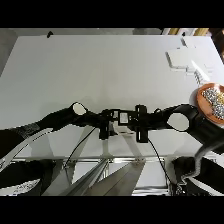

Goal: Fold the box and place the chain.

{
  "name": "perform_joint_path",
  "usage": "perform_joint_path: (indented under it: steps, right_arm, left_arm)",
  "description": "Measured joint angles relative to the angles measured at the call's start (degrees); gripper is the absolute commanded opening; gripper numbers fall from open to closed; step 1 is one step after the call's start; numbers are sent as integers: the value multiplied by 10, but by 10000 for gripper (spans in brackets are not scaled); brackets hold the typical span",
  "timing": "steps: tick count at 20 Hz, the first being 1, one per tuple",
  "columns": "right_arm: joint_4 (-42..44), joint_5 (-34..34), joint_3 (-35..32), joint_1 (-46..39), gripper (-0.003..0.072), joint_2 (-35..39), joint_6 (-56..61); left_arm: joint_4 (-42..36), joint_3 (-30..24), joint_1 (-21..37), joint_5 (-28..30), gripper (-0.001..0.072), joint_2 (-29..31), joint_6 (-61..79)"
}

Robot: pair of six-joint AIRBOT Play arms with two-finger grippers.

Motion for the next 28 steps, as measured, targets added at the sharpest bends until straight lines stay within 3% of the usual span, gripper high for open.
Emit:
perform_joint_path:
  steps: [16, 28]
  right_arm:
    - [27, 30, -4, -12, 17, -37, -14]
    - [57, -17, -55, -12, 17, -39, -36]
  left_arm:
    - [0, 0, 0, 0, 393, 0, 0]
    - [0, 0, 0, 0, 393, 0, 0]
